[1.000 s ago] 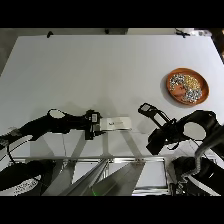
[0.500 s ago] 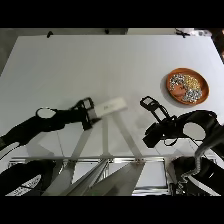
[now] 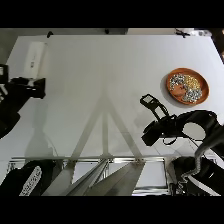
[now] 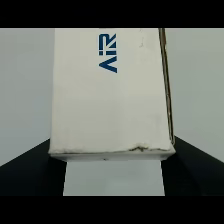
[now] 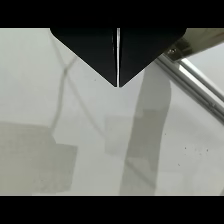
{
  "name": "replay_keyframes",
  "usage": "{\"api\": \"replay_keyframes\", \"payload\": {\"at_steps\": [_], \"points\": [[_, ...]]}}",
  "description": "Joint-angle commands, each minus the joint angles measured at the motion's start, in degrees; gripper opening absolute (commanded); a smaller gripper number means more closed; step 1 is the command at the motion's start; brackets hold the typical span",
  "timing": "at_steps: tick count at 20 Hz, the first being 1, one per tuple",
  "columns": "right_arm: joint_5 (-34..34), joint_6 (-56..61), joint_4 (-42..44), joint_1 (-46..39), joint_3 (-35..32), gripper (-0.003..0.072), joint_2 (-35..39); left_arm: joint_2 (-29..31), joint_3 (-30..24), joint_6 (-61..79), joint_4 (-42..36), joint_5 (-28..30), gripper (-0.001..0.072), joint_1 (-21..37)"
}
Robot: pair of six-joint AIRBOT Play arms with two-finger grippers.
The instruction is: Fold the box and place the chain.
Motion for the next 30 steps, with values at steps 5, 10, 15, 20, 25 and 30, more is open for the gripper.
{"api": "replay_keyframes", "payload": {"at_steps": [5, 10, 15, 20, 25, 30], "points": [[-3.2, 0.0, -0.1, 0.0, 0.0, 0.0009, 0.0, -4.7, -2.8, -34.7, 43.4, -7.5, 0.0005, 12.2], [-5.1, 0.0, -0.2, 0.0, 0.0, 0.0009, 0.0, -11.1, -2.8, -46.2, 52.2, -16.8, 0.001, 12.2], [-4.8, 1.1, 0.0, 0.0, 0.0, 0.0013, 0.0, -12.2, -2.8, -46.1, 52.2, -22.4, 0.0634, 12.2], [-5.2, 1.6, -0.5, 0.0, 0.0, 0.0253, 0.0, -5.1, -2.7, -45.7, 52.2, -22.8, 0.0695, 12.2], [-5.9, 1.6, 0.0, 0.0, 0.0, 0.0263, 0.0, 8.8, -2.7, -45.3, 51.9, -24.0, 0.0693, 10.5], [-6.3, 1.6, 0.0, 0.0, 0.0, 0.0263, 0.0, 12.6, -2.7, -45.0, 52.2, -34.0, 0.0692, -0.7]]}}
